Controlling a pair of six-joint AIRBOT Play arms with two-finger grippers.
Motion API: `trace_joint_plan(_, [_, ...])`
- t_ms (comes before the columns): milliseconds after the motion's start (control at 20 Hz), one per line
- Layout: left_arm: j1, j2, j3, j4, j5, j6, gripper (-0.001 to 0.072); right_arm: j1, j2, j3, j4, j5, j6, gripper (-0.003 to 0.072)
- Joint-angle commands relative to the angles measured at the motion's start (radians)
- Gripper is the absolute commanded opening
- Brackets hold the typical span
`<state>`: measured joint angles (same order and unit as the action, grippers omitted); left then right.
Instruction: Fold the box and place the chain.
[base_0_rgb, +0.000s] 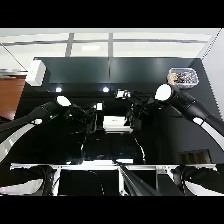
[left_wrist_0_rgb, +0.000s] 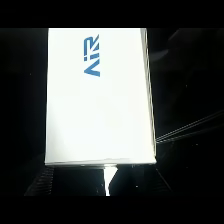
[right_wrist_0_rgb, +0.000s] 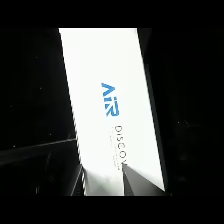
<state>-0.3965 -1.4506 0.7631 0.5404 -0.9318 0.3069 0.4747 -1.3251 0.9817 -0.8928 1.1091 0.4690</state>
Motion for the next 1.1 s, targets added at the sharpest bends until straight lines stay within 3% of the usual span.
trace_joint_plan(0, [0.000, -0.001, 0.000, -0.001, 0.000, -0.001, 0.0405, 0.001, 0.000, 0.000, 0.001, 0.002, -0.001, 0.0324])
trace_joint_plan(750, [0.000, -0.001, 0.000, -0.001, 0.000, -0.001, 0.0405, 0.024, -0.006, -0.019, 0.002, -0.017, 0.035, 0.0324])
trace_joint_plan(1000, [0.000, -0.001, 0.000, -0.001, 0.000, -0.001, 0.0406, 0.008, 0.077, 0.002, -0.002, 0.026, 0.241, 0.0322])
trace_joint_plan(1050, [0.000, -0.001, 0.000, -0.001, 0.000, -0.002, 0.0405, -0.016, 0.100, 0.002, -0.002, 0.056, 0.344, 0.0278])
